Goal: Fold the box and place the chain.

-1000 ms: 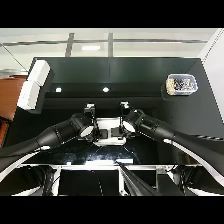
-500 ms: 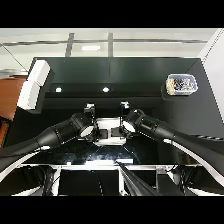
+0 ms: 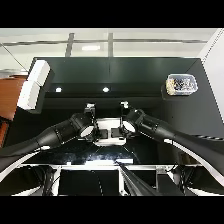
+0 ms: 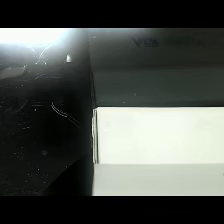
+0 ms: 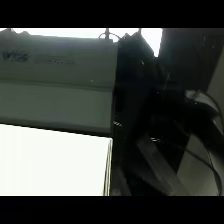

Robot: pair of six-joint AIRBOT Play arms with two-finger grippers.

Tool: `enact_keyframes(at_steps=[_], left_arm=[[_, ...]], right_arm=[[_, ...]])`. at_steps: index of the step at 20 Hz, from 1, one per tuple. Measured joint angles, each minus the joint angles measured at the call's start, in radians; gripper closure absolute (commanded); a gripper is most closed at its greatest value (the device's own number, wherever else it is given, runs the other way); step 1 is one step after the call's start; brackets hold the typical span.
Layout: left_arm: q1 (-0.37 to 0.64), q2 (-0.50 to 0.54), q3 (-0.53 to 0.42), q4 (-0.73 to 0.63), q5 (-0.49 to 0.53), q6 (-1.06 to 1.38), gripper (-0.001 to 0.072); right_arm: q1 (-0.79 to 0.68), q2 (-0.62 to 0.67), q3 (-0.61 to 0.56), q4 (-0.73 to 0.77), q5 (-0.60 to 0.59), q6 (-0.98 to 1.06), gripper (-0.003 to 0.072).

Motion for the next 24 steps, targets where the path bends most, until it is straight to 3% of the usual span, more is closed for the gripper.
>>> enact_keyframes(at_steps=[2, 3, 15, 22, 23, 24], left_arm=[[0.0, 0.0, 0.0, 0.0, 0.0, 0.0, 0.0681], [0.0, 0.0, 0.0, 0.0, 0.0, -0.001, 0.0681], [0.0, 0.0, 0.0, 0.0, 0.0, -0.002, 0.0681], [0.0, 0.0, 0.0, 0.0, 0.0, -0.002, 0.0681], [0.0, 0.0, 0.0, 0.0, -0.001, -0.003, 0.0681], [0.0, 0.0, 0.0, 0.0, -0.001, -0.003, 0.0681]], right_arm=[[0.0, 0.002, 0.012, -0.003, 0.004, -0.006, 0.0189], [0.0, 0.003, 0.018, -0.004, 0.013, -0.011, 0.0178], [0.006, 0.101, 0.025, -0.027, 0.088, -0.114, 0.018], [0.021, 0.072, -0.026, -0.03, -0.027, -0.072, 0.0209], [0.022, 0.06, -0.028, -0.034, -0.033, -0.062, 0.0235], [0.022, 0.05, -0.03, -0.037, -0.039, -0.056, 0.0352]])
